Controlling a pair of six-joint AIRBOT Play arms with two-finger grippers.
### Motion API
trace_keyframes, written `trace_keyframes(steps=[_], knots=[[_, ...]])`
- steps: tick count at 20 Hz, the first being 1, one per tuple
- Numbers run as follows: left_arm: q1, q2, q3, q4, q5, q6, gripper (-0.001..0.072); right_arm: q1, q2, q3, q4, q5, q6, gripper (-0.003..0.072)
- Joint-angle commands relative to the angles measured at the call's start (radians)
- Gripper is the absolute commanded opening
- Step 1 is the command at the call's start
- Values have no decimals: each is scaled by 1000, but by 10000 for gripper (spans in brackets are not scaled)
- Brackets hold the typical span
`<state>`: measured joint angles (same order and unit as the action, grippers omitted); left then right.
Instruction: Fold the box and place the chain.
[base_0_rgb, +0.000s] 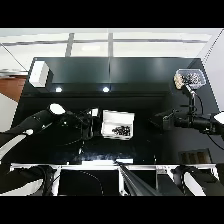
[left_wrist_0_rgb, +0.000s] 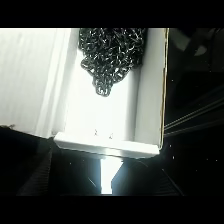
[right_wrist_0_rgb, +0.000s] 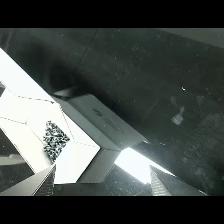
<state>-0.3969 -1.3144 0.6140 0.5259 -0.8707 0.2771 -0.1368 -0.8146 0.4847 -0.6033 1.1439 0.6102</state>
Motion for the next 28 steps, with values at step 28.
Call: trace_keyframes(steps=[28], knots=[[-60, -2, 3, 42, 22, 3, 482, 444, -274, 309, -243, -282, 216, 692]])
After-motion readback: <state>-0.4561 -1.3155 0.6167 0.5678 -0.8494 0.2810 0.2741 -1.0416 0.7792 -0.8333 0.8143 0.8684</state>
